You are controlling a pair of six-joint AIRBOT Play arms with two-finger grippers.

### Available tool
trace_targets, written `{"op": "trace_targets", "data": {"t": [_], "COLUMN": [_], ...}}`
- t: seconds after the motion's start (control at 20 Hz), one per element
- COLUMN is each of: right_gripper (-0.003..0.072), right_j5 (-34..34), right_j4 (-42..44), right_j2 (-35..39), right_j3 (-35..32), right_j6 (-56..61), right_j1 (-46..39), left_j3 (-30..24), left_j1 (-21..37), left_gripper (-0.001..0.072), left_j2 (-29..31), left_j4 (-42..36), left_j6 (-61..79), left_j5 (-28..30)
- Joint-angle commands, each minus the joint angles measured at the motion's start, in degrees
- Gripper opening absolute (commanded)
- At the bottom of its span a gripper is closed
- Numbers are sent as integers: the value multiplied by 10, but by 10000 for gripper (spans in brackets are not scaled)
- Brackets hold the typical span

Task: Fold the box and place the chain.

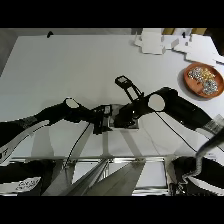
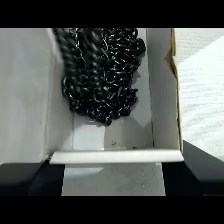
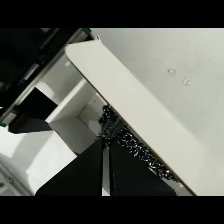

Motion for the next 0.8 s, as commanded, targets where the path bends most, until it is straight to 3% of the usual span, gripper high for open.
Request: {"op": "trace_targets", "data": {"t": [0.0, 0.05, 0.25, 0.4, 0.5, 0.75], "right_gripper": [232, 304, 286, 50, 29, 22], "right_j5": [45, 81, 195, 177, 147, 150], "right_j4": [9, 9, 8, 8, 7, 9], "right_j2": [-12, -12, -12, -13, -24, -85], "right_j3": [15, 34, 141, 183, 183, 139], "right_j6": [-39, -51, -105, -193, -221, -304], "right_j1": [-5, -15, -64, -88, -110, -127], "left_j3": [0, 0, 0, 0, 0, 0], "left_j1": [0, 0, 0, 0, 0, 0], "left_gripper": [133, 133, 133, 133, 133, 133], "left_j2": [0, 0, 0, 0, 0, 0], "left_j4": [0, 0, 0, 0, 0, 0], "left_j6": [0, 0, 0, 0, 0, 0], "left_j5": [0, 0, 0, 0, 0, 0]}}
